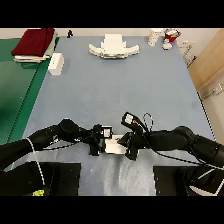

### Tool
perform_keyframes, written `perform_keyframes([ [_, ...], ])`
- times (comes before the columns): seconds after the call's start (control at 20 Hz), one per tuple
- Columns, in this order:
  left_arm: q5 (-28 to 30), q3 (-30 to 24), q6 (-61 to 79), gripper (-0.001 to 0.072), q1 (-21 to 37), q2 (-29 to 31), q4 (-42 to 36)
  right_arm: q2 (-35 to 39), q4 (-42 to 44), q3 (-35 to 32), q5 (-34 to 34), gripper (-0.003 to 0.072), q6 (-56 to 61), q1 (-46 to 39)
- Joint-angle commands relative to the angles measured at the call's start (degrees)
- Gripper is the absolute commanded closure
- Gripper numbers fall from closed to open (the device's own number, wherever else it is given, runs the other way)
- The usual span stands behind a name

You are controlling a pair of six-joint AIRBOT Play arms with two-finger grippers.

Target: Fold the box.

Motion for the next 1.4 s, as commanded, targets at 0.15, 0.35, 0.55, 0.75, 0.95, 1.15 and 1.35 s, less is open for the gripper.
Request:
perform_keyframes([
  [0.15, 0.02, 0.07, 0.00, 0.0258, 0.04, 0.02, 0.02, 1.44, -10.34, -0.55, 8.63, 0.0313, -4.42, 5.60],
  [0.35, 0.02, 0.07, 0.00, 0.0258, 0.04, 0.02, 0.02, 0.42, -10.34, -0.55, 8.00, 0.0159, -9.94, 7.48],
  [0.55, 0.02, 0.07, 0.00, 0.0258, 0.04, 0.02, 0.02, -2.89, -10.43, -0.61, 6.86, 0.0159, -14.12, 9.18],
  [0.75, 0.02, 0.07, 0.00, 0.0258, 0.04, 0.02, 0.02, -4.50, -13.49, -0.59, 8.83, 0.0161, -16.13, 9.14],
  [0.95, 0.02, 0.07, 0.00, 0.0258, 0.04, 0.02, 0.02, -4.24, -15.87, -0.52, 10.19, 0.0163, -16.13, 9.14],
  [1.15, 0.02, 0.07, 0.00, 0.0258, 0.04, 0.02, 0.02, -3.23, -16.28, -0.52, 10.21, 0.0178, -16.13, 9.11],
  [1.35, 0.00, 0.07, 0.00, 0.0258, 0.04, 0.02, 0.02, -1.92, -17.53, -0.52, 10.21, 0.0182, -16.02, 9.11],
])
